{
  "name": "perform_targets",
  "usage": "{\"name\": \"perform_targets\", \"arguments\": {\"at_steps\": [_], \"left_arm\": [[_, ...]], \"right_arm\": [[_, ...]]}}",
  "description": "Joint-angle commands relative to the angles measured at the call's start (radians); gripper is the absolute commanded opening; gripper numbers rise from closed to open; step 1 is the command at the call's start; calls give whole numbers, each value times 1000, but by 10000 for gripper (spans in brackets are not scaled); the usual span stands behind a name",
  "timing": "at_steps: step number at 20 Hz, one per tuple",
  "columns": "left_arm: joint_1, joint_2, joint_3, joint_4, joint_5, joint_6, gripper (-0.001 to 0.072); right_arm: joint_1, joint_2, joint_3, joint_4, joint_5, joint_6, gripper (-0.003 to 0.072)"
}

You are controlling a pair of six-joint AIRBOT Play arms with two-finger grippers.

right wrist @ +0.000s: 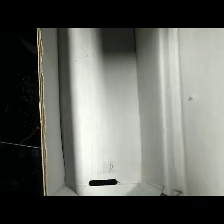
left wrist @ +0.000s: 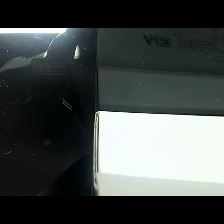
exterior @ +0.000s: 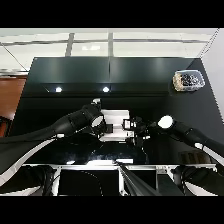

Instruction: Fold the box and place the chain.

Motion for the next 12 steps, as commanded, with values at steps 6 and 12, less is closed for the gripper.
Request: {"name": "perform_targets", "arguments": {"at_steps": [6,12], "left_arm": [[1,2,2,6,-5,48,25],[5,13,2,16,-6,55,26]], "right_arm": [[1,56,2,-80,8,107,614],[0,208,2,-269,117,145,614]]}}
